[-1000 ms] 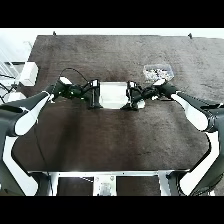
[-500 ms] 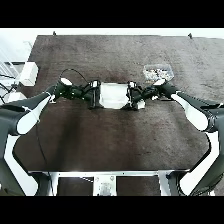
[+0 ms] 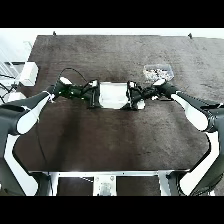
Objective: Fold the box and place the chain.
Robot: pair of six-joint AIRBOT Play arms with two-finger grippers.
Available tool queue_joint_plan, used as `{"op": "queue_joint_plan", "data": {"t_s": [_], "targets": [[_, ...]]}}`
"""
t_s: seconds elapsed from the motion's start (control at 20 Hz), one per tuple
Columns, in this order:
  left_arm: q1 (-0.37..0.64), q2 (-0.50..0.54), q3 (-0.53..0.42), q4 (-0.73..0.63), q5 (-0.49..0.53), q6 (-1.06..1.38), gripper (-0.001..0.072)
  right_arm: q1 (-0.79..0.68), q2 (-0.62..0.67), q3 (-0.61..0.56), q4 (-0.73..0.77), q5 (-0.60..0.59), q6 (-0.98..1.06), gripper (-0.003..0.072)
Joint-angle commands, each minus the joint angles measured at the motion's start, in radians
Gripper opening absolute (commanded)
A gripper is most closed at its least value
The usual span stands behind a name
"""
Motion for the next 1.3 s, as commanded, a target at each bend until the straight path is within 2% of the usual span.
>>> {"op": "queue_joint_plan", "data": {"t_s": [0.0, 0.35, 0.55, 1.25], "targets": [[0.002, -0.013, 0.023, 0.027, -0.030, -0.008, 0.0720, 0.001, 0.001, 0.000, -0.002, -0.002, 0.000, 0.0597], [0.002, -0.019, 0.034, 0.030, -0.039, -0.007, 0.0720, 0.001, 0.001, 0.000, -0.002, -0.002, 0.000, 0.0596], [0.000, -0.059, 0.089, 0.026, -0.089, -0.034, 0.0720, 0.001, 0.001, 0.000, -0.001, -0.002, 0.000, 0.0596], [-0.013, -0.092, 0.132, 0.031, -0.069, -0.034, 0.0718, 0.001, 0.001, 0.000, -0.001, -0.002, 0.000, 0.0597]]}}
